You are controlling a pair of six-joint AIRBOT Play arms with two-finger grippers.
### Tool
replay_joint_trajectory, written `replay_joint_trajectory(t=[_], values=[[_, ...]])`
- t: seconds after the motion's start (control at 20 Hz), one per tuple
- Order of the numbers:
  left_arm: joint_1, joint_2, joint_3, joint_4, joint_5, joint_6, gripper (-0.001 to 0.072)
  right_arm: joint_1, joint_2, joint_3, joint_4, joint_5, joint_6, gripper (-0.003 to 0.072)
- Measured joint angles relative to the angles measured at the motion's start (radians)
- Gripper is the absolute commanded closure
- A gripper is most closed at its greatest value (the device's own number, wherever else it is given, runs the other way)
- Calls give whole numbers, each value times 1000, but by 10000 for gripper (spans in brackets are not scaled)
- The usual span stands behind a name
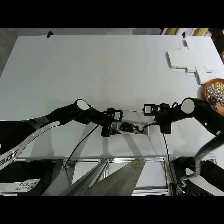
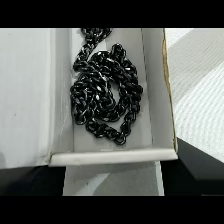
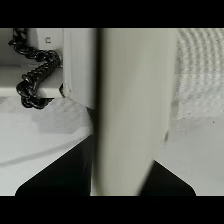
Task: Fold the box and place the chain.
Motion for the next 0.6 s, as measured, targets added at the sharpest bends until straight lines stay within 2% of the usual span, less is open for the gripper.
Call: replay_joint_trajectory(t=[0.6], values=[[0,0,0,0,0,0,575,0,-30,-27,14,-42,-9,523]])
